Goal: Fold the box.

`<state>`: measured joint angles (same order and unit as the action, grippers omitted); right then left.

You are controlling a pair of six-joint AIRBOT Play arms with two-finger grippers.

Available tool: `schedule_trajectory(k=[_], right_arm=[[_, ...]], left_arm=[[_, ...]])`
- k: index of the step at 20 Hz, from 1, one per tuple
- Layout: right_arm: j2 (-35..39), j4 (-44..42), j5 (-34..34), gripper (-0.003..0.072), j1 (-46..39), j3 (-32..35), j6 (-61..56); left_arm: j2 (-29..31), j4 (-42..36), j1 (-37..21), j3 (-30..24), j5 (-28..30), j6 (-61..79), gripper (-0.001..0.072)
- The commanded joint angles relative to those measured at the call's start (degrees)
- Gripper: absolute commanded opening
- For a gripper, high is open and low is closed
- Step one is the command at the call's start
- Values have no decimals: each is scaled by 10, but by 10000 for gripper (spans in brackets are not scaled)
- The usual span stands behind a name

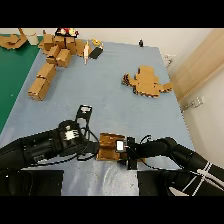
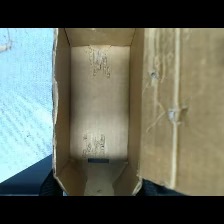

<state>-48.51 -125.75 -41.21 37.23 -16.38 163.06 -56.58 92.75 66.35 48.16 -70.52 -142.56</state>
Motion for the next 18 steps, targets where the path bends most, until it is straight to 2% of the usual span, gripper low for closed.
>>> schedule_trajectory(k=[1, 3, 6, 8, 9, 10, 12, 13, 15, 17, 18], right_arm=[[0, 0, 0, 518, 0, 0, 0], [0, 0, 0, 518, 0, 0, 0], [0, 0, 0, 518, 0, 0, 0], [0, 0, 0, 518, 0, 0, 0], [0, 0, 0, 518, 0, 0, 0], [0, 0, 0, 518, 0, 0, 0], [0, 0, 0, 518, 0, 0, 0], [0, 0, 0, 518, 0, 0, 0], [0, 0, 0, 518, 0, 0, 0], [0, 0, 0, 518, 0, 0, 0], [0, 0, 0, 519, 0, 0, 0]], left_arm=[[80, -99, -57, -89, 98, 195, 10], [136, -279, -162, -152, 173, 471, 10], [147, -521, -365, -206, 152, 886, 10], [119, -613, -485, -223, 152, 1069, 12], [101, -640, -526, -223, 170, 1144, 12], [85, -668, -552, -223, 214, 1189, 12], [57, -751, -573, -223, 304, 1194, 12], [49, -771, -571, -222, 330, 1213, 12], [41, -765, -541, -222, 366, 1372, 12], [42, -744, -491, -222, 411, 1454, 12], [42, -743, -468, -222, 407, 1465, 12]])
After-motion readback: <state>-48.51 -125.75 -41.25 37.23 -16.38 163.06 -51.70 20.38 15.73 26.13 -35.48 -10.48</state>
